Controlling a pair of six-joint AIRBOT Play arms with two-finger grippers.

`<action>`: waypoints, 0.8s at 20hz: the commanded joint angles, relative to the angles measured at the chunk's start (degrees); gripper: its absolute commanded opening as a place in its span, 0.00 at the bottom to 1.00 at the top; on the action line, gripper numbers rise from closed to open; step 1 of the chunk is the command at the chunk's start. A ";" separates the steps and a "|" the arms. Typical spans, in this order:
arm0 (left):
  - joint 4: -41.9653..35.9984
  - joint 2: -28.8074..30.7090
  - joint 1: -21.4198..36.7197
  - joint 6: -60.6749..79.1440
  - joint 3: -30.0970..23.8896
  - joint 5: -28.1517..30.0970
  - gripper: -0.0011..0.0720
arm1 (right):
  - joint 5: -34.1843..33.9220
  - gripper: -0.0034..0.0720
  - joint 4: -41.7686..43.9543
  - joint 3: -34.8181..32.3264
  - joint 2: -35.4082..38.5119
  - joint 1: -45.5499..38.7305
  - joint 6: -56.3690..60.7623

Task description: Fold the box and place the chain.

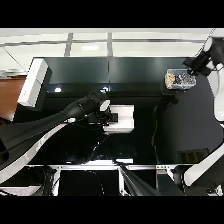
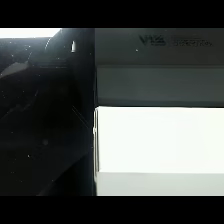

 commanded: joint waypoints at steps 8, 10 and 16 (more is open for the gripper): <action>0.00 0.02 0.00 0.00 0.02 -0.02 0.05 | 0.81 0.06 17.73 0.00 31.04 -0.26 -23.69; 0.00 0.02 0.02 0.00 0.02 0.00 0.05 | 1.27 0.06 24.04 0.00 34.91 -0.24 -25.53; 0.00 0.00 0.00 0.00 0.02 0.00 0.05 | 2.58 0.06 37.24 0.00 42.99 -0.13 -26.91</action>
